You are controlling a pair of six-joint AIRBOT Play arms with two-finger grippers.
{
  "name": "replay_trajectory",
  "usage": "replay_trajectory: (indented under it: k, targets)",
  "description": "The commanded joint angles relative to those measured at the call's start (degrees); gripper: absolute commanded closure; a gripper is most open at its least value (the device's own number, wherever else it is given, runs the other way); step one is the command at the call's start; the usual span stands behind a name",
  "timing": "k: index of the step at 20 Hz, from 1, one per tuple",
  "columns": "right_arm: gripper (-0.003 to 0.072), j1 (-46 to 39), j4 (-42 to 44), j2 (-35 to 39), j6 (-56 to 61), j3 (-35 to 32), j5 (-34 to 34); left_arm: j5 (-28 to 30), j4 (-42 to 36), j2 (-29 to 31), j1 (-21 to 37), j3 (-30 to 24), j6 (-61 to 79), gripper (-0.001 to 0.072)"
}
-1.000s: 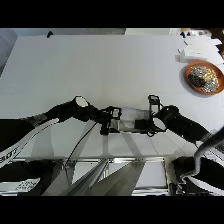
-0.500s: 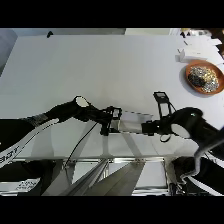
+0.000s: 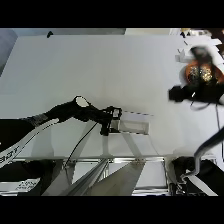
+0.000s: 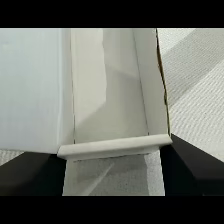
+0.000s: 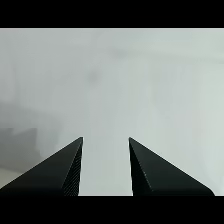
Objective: Fold the box and place the chain.
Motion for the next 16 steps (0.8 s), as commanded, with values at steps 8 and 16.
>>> replay_trajectory:
  k: [8, 16]
  targets:
    - [0.0393, -30.80, 1.16, -34.77, -19.34, 21.14, -8.15, -0.02, 0.00, 0.00, 0.00, 0.04, 0.00, 0.0502]
    - [0.0488, -31.56, 2.29, -49.70, -22.32, 25.49, -12.85, -0.04, 0.00, 0.00, 0.00, 0.04, 0.00, 0.0502]
